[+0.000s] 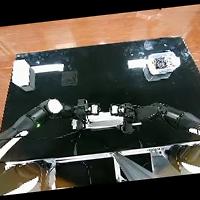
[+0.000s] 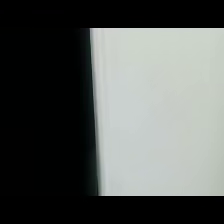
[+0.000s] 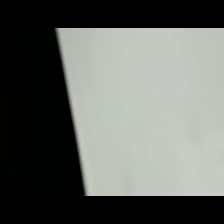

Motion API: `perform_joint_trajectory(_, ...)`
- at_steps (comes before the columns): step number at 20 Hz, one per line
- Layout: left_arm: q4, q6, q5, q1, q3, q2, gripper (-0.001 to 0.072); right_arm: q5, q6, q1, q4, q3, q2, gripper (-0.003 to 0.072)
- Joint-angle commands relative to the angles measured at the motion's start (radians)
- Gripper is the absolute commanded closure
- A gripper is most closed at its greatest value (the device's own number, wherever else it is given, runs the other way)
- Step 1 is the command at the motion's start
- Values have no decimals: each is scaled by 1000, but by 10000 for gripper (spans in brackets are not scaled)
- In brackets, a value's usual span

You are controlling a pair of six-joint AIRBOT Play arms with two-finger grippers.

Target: Fold the box and place the chain.

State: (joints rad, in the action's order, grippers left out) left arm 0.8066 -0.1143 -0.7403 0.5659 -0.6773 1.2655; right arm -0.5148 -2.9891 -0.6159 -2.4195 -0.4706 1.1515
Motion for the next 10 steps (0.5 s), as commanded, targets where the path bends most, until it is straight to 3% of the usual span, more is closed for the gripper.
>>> perform_joint_trajectory(1, 0, 0, 0, 0, 0, 0, 686, 24, 0, -23, 0, -1, 11, -14)
perform_joint_trajectory(10, 0, 0, -1, 0, 0, 0, 686, 40, 0, -39, 12, -1, 32, -13)
